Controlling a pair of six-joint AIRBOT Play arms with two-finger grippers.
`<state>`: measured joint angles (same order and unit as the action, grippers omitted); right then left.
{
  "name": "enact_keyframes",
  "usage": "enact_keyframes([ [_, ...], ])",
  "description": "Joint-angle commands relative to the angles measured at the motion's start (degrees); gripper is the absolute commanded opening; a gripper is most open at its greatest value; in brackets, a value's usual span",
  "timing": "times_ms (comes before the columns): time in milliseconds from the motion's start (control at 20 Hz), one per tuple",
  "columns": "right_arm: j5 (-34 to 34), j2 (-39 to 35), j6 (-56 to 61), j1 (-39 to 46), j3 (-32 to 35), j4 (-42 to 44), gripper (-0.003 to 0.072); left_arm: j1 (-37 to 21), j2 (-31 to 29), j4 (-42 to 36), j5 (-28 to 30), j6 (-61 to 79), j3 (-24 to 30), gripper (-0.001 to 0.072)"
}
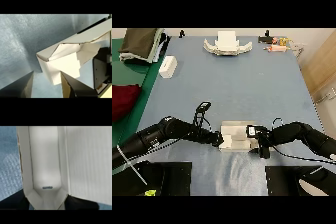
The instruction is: Fold the box.
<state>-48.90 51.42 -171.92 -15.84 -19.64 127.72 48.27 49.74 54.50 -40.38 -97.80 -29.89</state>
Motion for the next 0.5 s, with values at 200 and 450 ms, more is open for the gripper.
enact_keyframes([
  [200,0.0,0.0,0.0,0.0,0.0,0.0,0.0504,8.4,6.2,17.1,-2.1,-25.4,-6.8,0.0482],
  [450,0.0,0.0,0.0,0.0,0.0,0.0,0.0504,15.2,13.6,28.5,-11.5,-42.5,-14.0,0.0482],
])
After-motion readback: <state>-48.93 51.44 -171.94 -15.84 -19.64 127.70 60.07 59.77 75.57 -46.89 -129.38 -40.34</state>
